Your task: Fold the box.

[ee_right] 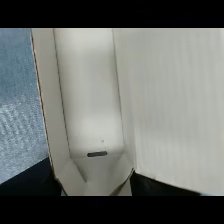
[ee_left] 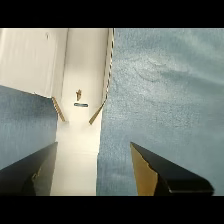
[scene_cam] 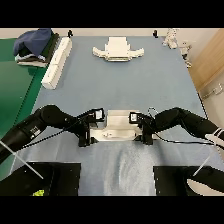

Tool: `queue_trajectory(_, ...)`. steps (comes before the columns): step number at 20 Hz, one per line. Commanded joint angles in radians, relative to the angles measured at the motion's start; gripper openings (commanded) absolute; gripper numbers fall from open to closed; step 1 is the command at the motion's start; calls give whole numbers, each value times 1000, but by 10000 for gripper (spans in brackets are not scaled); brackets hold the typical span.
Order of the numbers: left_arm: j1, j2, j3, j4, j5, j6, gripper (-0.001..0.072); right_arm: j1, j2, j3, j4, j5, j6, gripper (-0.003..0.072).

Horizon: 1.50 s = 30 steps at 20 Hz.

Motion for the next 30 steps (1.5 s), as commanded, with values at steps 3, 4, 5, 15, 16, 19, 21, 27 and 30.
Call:
queue_trajectory(3, 13, -151, -8, -143, 139, 186, 691, 1, 0, 0, 0, 0, 0, 522)
queue_trajectory(4, 10, -172, -4, -159, 151, 194, 691, 1, 0, 0, 0, 0, 0, 522)
queue_trajectory(5, 3, -185, -1, -163, 161, 196, 690, 1, 0, 0, 0, 0, 0, 523)
queue_trajectory(15, -72, -215, 0, -280, 195, 343, 41, 1, 0, 0, 0, 0, 0, 523)
queue_trajectory(16, -80, -221, 0, -309, 206, 351, 41, 1, 0, 0, 0, 1, 0, 523)
queue_trajectory(19, -100, -263, 0, -333, 211, 357, 41, 1, 0, 0, 0, 0, 0, 523)
queue_trajectory(21, -105, -285, 0, -333, 212, 360, 43, 1, 0, 0, 0, 1, 0, 522)
queue_trajectory(27, -103, -287, -1, -321, 227, 330, 585, 1, 0, 0, 0, 0, 0, 523)
queue_trajectory(30, -103, -287, -1, -286, 228, 298, 583, 1, 0, 0, 0, 0, 0, 522)
